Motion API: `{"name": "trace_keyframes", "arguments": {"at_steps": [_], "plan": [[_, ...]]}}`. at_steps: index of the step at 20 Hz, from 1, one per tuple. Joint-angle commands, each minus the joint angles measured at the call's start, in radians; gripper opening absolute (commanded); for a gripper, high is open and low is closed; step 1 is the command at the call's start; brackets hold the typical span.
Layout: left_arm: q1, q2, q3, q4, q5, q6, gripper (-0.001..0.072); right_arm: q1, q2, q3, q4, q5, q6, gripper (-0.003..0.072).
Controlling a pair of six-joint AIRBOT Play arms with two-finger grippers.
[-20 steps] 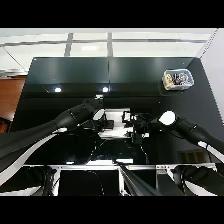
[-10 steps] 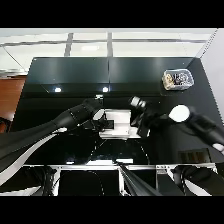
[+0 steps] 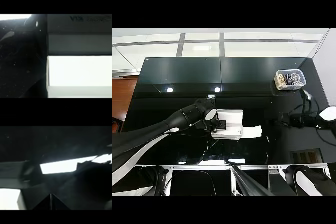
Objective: Fold the box and place the chain.
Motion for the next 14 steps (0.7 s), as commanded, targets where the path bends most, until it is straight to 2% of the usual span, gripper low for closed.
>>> {"name": "trace_keyframes", "arguments": {"at_steps": [1,7,10,13,14], "plan": [[0.000,0.000,0.000,0.000,0.000,0.000,0.0028,0.002,-0.078,-0.098,0.241,0.024,-0.085,0.0015],[0.000,0.000,0.000,0.000,0.000,0.000,0.0028,0.247,-0.268,-0.087,0.391,-0.011,-0.253,0.0015],[0.000,0.000,0.000,0.000,0.000,0.000,0.0028,0.286,-0.284,-0.045,0.391,-0.010,-0.278,0.0015],[0.000,0.000,0.000,0.000,0.000,0.000,0.0028,0.288,-0.284,0.019,0.380,0.063,-0.312,0.0020],[0.000,0.000,0.000,0.000,0.000,0.000,0.0028,0.289,-0.284,0.040,0.375,0.088,-0.317,0.0185]]}}
